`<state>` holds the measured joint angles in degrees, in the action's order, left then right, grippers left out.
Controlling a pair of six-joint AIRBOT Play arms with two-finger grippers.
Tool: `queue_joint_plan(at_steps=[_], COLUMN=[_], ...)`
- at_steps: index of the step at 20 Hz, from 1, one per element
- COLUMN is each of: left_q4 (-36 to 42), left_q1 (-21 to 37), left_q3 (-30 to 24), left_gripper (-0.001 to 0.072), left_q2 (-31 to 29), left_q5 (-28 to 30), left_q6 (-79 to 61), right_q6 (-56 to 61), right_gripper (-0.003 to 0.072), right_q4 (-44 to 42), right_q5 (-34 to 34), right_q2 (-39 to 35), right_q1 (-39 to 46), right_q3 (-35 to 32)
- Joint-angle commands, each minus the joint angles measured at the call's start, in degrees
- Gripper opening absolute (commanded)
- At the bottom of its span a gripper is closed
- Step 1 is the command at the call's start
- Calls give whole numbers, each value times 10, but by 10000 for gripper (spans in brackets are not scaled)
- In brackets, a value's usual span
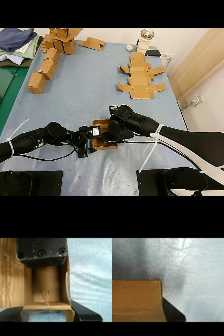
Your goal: Fold the box.
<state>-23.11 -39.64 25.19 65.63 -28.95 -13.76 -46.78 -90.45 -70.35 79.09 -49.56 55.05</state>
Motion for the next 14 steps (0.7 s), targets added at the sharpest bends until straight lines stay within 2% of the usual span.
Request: queue_joint_plan(at_steps=[1, 2, 3, 12, 14], left_q4=[-1, -1, -1, -1, -1], left_q1=[0, 0, 0, 0, 0], left_q3=[0, 0, 0, 0, 0], left_gripper=[523, 523, 523, 523, 524], left_q2=[0, 0, 0, 0, 0], left_q5=[0, 0, 0, 0, 0], left_q6=[-1, -1, -1, -1, -1], right_q6=[3, 2, 2, 2, -10], right_gripper=[106, 358, 418, 407, 265], right_q4=[6, 5, 5, 8, 24], right_q5=[-20, -20, -22, -32, -56], right_q2=[3, 0, -6, -131, -160], right_q1=[-2, -2, -2, 6, 24], right_q3=[1, 1, 1, 1, 1])
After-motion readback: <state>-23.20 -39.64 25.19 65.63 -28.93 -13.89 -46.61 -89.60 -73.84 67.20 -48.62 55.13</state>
